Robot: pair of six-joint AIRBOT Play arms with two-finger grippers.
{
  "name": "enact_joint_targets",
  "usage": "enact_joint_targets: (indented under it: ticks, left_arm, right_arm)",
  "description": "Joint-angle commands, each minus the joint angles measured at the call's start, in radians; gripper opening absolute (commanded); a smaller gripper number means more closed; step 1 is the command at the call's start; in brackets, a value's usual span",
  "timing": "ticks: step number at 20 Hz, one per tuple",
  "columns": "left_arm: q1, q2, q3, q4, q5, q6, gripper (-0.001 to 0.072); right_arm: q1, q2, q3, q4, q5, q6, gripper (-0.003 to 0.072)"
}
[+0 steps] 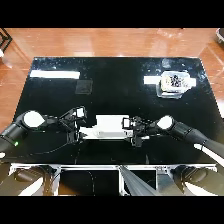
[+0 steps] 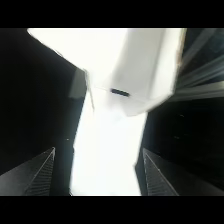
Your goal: Fold the box and place the chain.
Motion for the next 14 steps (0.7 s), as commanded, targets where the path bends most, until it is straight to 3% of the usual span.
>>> enact_joint_targets:
  ticks: [1,8,14]
  left_arm:
    - [-0.031,-0.028,0.0,-0.02,0.066,0.143,0.0642]
    - [-0.136,-0.087,0.0,0.032,0.063,0.203,0.0634]
    - [-0.169,-0.142,0.001,0.01,0.139,0.172,0.0635]
  right_arm:
    - [0.0,0.0,0.0,0.0,-0.003,0.003,0.0429]
    - [0.0,0.0,0.0,0.0,-0.003,0.003,0.0429]
    - [0.0,0.0,0.0,0.0,-0.003,0.003,0.0429]
